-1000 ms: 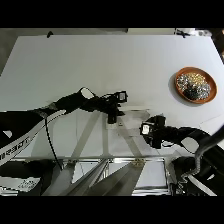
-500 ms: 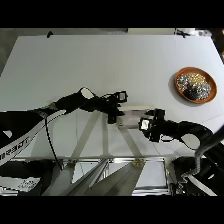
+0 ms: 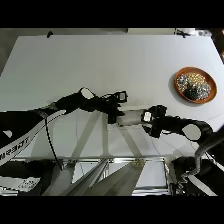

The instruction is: Fold the box and place the chain.

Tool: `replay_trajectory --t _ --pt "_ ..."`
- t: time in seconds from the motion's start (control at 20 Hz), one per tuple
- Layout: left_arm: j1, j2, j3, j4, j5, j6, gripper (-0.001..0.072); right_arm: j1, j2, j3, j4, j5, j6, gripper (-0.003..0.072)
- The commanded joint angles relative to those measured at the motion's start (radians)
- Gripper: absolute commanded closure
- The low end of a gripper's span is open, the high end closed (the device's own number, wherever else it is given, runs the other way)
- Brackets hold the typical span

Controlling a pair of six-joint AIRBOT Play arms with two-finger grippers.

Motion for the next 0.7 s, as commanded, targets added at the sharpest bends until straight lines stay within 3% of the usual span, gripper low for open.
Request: replay_trajectory --t 0.0,0.2,0.65 --pt "-0.001 0.000 0.000 0.000 0.000 0.001 0.0699 -0.037 -0.032 0.012 0.043 0.031 -0.032 -0.0013" --pt "-0.001 0.000 0.000 0.000 0.001 0.000 0.0699 -0.126 -0.035 0.041 0.053 0.138 -0.057 -0.0013" --pt "-0.001 0.000 0.000 0.000 0.000 0.001 0.0699 -0.176 -0.077 0.066 0.106 0.151 -0.175 -0.0012"
